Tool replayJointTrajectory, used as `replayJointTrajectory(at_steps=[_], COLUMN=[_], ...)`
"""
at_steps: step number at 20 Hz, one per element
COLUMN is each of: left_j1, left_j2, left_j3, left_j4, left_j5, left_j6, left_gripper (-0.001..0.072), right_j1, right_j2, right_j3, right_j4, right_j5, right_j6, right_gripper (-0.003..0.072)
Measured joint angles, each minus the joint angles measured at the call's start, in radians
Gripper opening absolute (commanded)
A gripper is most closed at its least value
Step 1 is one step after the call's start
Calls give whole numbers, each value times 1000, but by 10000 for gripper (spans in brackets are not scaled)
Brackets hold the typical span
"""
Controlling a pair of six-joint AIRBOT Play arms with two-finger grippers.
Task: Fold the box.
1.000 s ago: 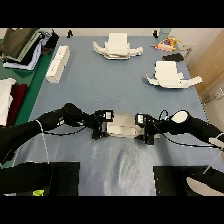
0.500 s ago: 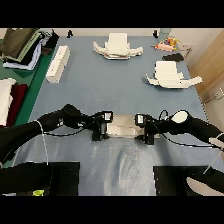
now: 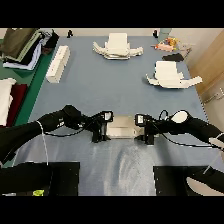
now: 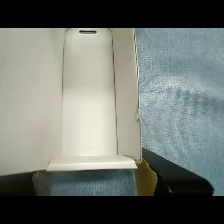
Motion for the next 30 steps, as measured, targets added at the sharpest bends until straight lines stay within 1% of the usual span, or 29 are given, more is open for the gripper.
replayJointTrajectory(at_steps=[1, 2, 5, 6, 7, 8, 9, 23, 24, 25, 26, 30], left_j1=[0, 0, 0, 0, 0, 0, 0, 23, 23, 23, 23, 16], left_j2=[0, 0, 0, 0, 0, 0, 0, 15, 16, 16, 16, 16], left_j3=[0, 0, 0, 0, 0, 0, 0, -15, -15, -16, -16, -17], left_j4=[0, 0, 3, 4, 5, 5, 6, 25, 24, 25, 25, 30], left_j5=[0, 3, 3, 2, 2, 2, -5, -9, -8, -8, -5, 3], left_j6=[-3, -7, -11, -12, -13, -14, -16, -42, -42, -42, -41, -43], left_gripper=[553, 527, 524, 527, 562, 687, 699, 697, 621, 488, 463, 465], right_j1=[0, 0, 0, 0, 0, 0, 0, 0, 0, 0, 0, 0], right_j2=[0, 0, 0, 0, 0, 0, 0, 0, 0, 0, 0, 0], right_j3=[0, 0, 0, 0, 0, 0, 0, 0, 0, 0, 0, 0], right_j4=[0, 0, 0, 0, 0, 0, 0, 1, 1, 0, 1, 1], right_j5=[0, 0, 0, 0, 0, 0, 0, -1, -1, -1, -1, -1], right_j6=[0, 1, 1, 1, 1, 1, 1, 1, 1, -1, 0, 0], right_gripper=[459, 458, 459, 459, 459, 459, 459, 459, 459, 459, 459, 459])
